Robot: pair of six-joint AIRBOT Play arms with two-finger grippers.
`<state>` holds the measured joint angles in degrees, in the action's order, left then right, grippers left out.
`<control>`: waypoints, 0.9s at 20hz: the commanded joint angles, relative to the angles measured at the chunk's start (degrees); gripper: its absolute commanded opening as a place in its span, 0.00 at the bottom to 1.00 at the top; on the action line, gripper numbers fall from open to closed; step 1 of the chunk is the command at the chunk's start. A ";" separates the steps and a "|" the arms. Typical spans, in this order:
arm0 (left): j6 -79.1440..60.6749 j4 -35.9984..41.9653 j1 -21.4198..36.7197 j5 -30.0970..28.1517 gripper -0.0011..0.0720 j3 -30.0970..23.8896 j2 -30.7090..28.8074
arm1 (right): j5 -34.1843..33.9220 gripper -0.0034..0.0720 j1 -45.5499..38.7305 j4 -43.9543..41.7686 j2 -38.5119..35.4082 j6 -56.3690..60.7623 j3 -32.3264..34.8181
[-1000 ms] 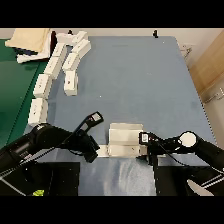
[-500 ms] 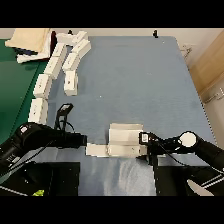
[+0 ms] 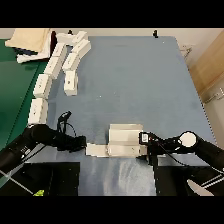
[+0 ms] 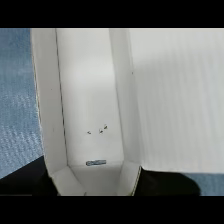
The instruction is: Fold the box.
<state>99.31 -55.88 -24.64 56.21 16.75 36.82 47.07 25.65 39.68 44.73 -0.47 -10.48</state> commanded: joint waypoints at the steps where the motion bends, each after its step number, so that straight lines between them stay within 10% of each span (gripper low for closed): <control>1: -12.22 12.48 0.68 -2.23 0.03 -1.22 3.65 | 0.00 0.72 0.07 0.00 -0.04 0.02 -0.04; 18: -17.86 23.08 -12.02 -6.29 0.04 -0.11 4.09 | 0.00 0.72 0.07 0.00 -0.04 0.02 -0.04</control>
<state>81.78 -31.92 -36.21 48.97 16.08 41.01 47.07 25.65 39.68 44.73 -0.47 -10.48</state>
